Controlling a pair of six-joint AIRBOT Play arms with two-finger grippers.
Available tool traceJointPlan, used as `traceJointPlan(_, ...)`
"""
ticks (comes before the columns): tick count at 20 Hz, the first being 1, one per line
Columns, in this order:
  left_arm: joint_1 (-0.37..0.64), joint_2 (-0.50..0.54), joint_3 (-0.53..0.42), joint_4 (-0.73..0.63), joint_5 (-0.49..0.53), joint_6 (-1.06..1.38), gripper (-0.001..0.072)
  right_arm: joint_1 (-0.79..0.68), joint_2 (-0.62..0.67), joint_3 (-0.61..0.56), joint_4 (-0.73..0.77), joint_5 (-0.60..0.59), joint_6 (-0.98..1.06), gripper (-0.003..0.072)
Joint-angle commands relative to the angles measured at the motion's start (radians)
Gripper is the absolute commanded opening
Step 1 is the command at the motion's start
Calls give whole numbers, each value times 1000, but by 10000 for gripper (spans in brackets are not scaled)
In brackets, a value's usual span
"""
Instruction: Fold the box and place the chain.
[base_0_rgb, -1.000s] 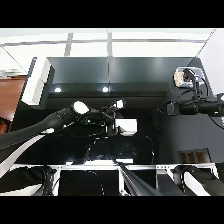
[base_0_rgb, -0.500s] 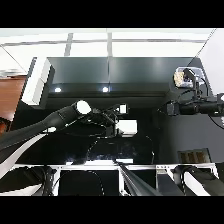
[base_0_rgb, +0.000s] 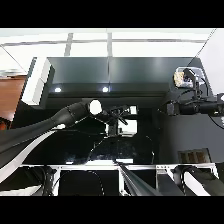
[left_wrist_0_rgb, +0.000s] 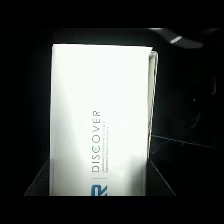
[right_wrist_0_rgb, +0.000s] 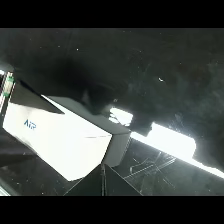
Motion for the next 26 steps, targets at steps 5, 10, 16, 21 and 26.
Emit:
traceJointPlan(5,32,77,83,424,-241,-453,210,0,1,1,0,-2,0,17)
traceJointPlan(10,255,260,55,514,-596,-760,210,0,1,1,-33,14,0,17)
traceJointPlan(16,784,524,-173,652,-685,-873,210,0,1,1,-41,21,0,17)
traceJointPlan(21,1294,575,-235,584,-529,-861,211,0,1,1,-40,-1,0,17)
traceJointPlan(26,1441,528,-237,392,-291,-568,239,0,1,1,-35,-24,2,17)
